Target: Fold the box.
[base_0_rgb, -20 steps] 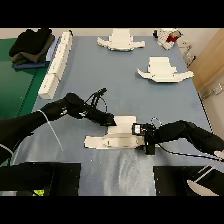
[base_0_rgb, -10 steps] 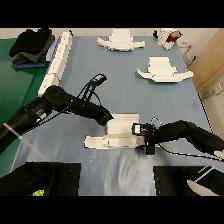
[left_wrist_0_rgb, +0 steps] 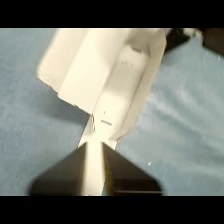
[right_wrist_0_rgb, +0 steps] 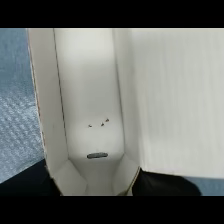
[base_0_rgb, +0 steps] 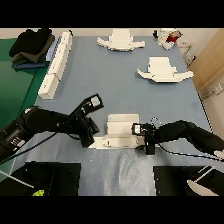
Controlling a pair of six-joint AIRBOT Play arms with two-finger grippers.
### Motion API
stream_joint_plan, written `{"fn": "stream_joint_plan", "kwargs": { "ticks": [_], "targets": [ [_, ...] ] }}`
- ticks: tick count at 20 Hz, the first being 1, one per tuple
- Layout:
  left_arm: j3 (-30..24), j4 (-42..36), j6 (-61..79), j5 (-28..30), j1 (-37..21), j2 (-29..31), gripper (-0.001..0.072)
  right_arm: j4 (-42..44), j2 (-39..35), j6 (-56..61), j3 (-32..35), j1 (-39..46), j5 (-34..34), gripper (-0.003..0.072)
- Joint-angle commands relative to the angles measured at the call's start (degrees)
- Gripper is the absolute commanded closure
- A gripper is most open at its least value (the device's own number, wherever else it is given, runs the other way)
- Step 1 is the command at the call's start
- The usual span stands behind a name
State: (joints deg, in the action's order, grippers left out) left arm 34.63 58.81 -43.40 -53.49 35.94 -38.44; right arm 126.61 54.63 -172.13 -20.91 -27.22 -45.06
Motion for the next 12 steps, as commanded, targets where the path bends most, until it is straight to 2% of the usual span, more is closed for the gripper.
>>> {"fn": "stream_joint_plan", "kwargs": {
  "ticks": [1,6,12],
  "targets": [
    [-5.8,-3.9,17.0,0.0,-2.4,0.9,0.0043,0.0,0.0,0.0,0.0,0.0,0.0,0.0217],
    [-10.4,-12.8,33.9,4.1,-3.1,-4.3,0.0043,0.0,0.0,0.0,0.0,0.0,0.0,0.0217],
    [-10.8,-14.8,36.8,9.2,-2.8,-12.2,0.0044,0.0,0.0,0.0,0.0,0.0,0.0,0.0217]
  ]
}}
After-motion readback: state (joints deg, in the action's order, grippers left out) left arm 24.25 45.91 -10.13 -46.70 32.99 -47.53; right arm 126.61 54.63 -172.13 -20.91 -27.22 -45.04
